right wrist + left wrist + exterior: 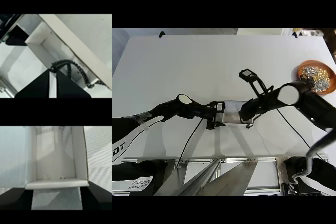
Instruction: Fold the box and place the chain.
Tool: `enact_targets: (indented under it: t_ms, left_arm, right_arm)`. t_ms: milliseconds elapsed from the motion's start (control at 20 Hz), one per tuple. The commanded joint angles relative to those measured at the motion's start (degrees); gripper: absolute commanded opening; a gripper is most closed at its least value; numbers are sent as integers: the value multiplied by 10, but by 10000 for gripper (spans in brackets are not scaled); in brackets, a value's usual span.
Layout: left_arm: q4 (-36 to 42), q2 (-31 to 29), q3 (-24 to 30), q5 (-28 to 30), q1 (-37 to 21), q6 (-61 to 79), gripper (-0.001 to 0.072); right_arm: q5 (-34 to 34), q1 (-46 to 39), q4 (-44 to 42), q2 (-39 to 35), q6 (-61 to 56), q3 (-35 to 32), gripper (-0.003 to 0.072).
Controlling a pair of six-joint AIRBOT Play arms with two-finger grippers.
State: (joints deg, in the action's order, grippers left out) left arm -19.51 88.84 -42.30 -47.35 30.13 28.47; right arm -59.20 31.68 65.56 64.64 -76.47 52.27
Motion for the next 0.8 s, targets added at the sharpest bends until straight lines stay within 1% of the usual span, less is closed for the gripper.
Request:
enact_targets:
  t_ms: [0,50,100,200,300,450,600,700,750]
  left_arm:
    - [0,0,0,0,0,0,273]
    - [0,0,0,0,0,0,273]
    - [0,0,0,0,0,0,273]
    - [0,0,0,0,0,0,273]
    - [0,0,0,0,0,0,273]
    - [0,0,0,0,0,0,274]
    - [0,0,0,0,0,0,273]
    - [0,0,0,0,0,0,273]
    - [0,0,0,0,0,0,273]
  right_arm:
    - [16,0,-2,38,2,-5,33]
    - [15,0,-1,38,2,-5,128]
    - [15,0,-1,36,2,-5,180]
    - [6,0,-1,24,2,-2,181]
    - [-25,0,7,4,3,12,181]
    - [-73,-20,69,-49,2,40,181]
    - [-98,-78,160,-104,-21,43,181]
    - [-132,-138,218,-115,-41,43,182]
    - [-139,-176,233,-115,-43,42,211]
